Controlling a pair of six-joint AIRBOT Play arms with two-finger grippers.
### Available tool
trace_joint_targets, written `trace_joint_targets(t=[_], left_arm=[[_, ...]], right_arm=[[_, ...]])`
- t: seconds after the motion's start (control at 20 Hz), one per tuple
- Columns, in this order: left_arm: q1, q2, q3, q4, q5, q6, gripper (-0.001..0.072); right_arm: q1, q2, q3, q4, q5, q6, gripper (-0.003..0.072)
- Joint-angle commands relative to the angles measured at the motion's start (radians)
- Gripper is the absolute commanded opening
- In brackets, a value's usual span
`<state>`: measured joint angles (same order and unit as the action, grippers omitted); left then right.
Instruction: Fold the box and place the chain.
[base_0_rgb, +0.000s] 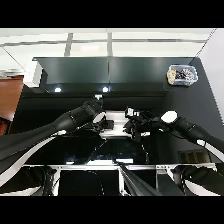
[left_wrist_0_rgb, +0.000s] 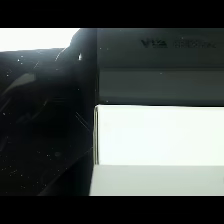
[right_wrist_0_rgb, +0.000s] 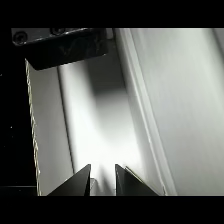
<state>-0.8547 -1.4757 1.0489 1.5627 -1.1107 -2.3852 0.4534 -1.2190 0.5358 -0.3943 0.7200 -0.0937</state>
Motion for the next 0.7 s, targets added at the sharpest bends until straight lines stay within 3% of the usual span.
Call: trace_joint_targets(t=[0.0, 0.05, 0.1, 0.2, 0.25, 0.3, 0.35, 0.4, 0.5, 0.65], left_arm=[[0.000, 0.000, 0.000, 0.000, 0.002, -0.001, 0.0024], [0.000, 0.000, 0.000, 0.000, 0.002, -0.001, 0.0024], [0.000, 0.000, 0.000, 0.000, 0.002, 0.000, 0.0024], [0.000, 0.000, 0.000, 0.000, 0.002, -0.001, 0.0024], [0.000, 0.000, 0.000, 0.000, 0.002, 0.000, 0.0024], [0.000, 0.000, 0.000, -0.001, 0.002, -0.001, 0.0024], [0.000, 0.000, 0.000, 0.000, 0.002, 0.000, 0.0024], [0.000, 0.000, 0.000, 0.000, 0.001, -0.001, 0.0024], [0.000, 0.000, 0.000, 0.000, 0.002, 0.000, 0.0024], [0.000, 0.000, 0.000, 0.000, 0.003, 0.000, 0.0024]], right_arm=[[0.003, -0.011, 0.000, 0.016, -0.006, 0.000, 0.0187], [0.003, -0.011, 0.000, 0.017, -0.008, 0.004, 0.0382], [0.003, -0.011, 0.000, 0.016, -0.008, 0.008, 0.0468], [0.003, -0.011, 0.000, 0.010, -0.002, 0.019, 0.0098], [0.004, -0.011, 0.000, 0.010, -0.003, 0.040, 0.0335], [0.004, -0.010, 0.000, 0.008, 0.000, 0.065, 0.0442], [0.000, -0.007, 0.000, -0.013, 0.022, 0.105, 0.0164], [-0.010, 0.006, 0.000, -0.046, 0.052, 0.165, 0.0014], [-0.057, 0.072, 0.002, -0.136, 0.123, 0.389, 0.0013], [-0.247, 0.232, 0.043, -0.340, 0.305, 0.803, 0.0013]])
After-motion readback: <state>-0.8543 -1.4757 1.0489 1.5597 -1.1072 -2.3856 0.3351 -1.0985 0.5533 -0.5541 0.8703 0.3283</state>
